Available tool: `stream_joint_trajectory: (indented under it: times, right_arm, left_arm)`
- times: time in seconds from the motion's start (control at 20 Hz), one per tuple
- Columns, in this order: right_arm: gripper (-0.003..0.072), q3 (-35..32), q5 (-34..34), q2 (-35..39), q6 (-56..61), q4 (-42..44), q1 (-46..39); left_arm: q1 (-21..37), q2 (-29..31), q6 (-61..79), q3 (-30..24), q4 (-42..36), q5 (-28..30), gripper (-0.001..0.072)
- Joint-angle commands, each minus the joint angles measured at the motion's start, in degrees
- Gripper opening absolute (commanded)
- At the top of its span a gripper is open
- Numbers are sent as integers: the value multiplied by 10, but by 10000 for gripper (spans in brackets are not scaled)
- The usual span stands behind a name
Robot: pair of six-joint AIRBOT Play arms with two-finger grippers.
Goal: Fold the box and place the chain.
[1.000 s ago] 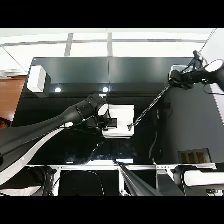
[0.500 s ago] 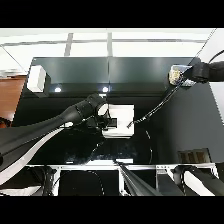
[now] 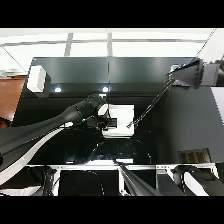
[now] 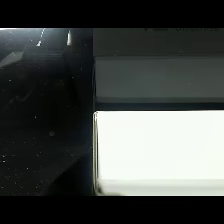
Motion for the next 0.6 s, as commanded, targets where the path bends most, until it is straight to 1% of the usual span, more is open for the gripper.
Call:
stream_joint_trajectory:
  times: [0.0, 0.25, 0.55]
  right_arm:
    - [21, -33, 1, 3, -11, 23, 69]
    - [21, -106, -32, 2, -15, 26, 117]
    - [22, -173, -85, -1, -26, 59, 158]
  left_arm:
    - [0, 0, 0, 0, 0, -1, 33]
    - [0, 0, 0, 0, 0, -2, 33]
    - [0, 0, 0, 0, 0, -2, 33]
